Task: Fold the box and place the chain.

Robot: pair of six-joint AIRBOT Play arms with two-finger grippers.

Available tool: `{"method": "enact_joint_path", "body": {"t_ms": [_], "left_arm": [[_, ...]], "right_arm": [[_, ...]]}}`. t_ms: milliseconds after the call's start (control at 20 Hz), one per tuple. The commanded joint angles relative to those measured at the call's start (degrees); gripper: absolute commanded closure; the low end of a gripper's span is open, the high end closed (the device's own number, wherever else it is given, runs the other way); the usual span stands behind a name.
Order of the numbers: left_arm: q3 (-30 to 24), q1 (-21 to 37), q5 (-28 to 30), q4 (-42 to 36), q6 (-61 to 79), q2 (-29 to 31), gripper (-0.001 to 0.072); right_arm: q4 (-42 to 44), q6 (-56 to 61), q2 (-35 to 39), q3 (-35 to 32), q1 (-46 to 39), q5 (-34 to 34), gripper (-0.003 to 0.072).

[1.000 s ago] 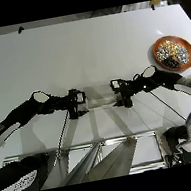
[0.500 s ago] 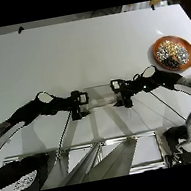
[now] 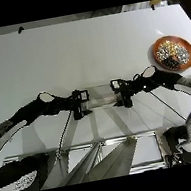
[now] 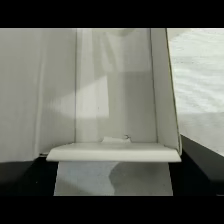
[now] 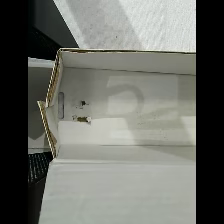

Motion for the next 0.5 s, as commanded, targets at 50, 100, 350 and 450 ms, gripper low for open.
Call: {"method": "enact_joint_path", "body": {"t_ms": [50,100,350,450], "left_arm": [[0.00,0.00,-0.42,-0.31,0.02,-0.02,0.0010],[0.00,0.02,-0.42,-0.31,0.02,-0.02,0.0010],[0.00,0.70,-2.21,-0.35,0.02,0.17,0.0009],[-0.02,1.55,-2.71,-0.50,0.00,0.31,0.0008]], "right_arm": [[-0.02,-0.02,0.04,0.02,0.00,0.02,0.0350],[0.00,-0.02,0.04,0.02,-0.02,0.02,0.0350],[-0.02,-0.02,0.04,0.02,-0.02,0.02,0.0350],[-0.02,-0.02,0.04,0.02,0.00,0.02,0.0350]]}}
